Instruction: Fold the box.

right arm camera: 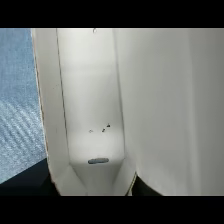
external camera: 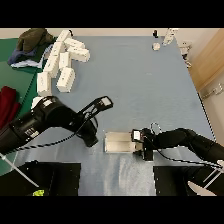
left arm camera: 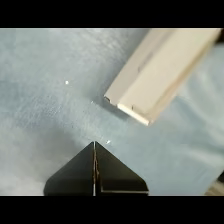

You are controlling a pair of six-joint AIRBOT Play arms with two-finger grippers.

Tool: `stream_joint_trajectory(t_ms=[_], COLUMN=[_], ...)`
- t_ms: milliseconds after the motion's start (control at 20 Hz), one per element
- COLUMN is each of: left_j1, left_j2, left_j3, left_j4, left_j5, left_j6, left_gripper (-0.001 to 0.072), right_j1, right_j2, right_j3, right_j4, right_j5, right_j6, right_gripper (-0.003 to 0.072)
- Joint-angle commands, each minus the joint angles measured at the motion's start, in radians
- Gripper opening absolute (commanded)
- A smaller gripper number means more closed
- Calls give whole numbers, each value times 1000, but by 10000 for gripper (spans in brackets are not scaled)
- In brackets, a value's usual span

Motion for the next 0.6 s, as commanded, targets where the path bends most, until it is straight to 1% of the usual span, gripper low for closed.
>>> stream_joint_trajectory(t_ms=[0, 50, 150, 300, 450, 550], left_j1=[175, 212, 251, 249, 248, 244], left_j2=[124, 136, 133, 100, 29, -21], left_j3=[-206, -257, -340, -433, -455, -455], left_j4=[-247, -303, -412, -588, -759, -803], left_j5=[129, 182, 238, 319, 347, 360], left_j6=[607, 679, 847, 1135, 1350, 1426], left_gripper=[524, 692, 693, 693, 693, 693], right_j1=[0, 0, 0, 0, 0, 0], right_j2=[1, 1, 1, 1, 1, 1], right_j3=[1, 1, 1, 1, 1, 1], right_j4=[0, 0, 0, 0, 0, 0], right_j5=[0, 0, 0, 0, 0, 0], right_j6=[0, 0, 0, 0, 0, 0], right_gripper=[509, 509, 509, 509, 509, 509])
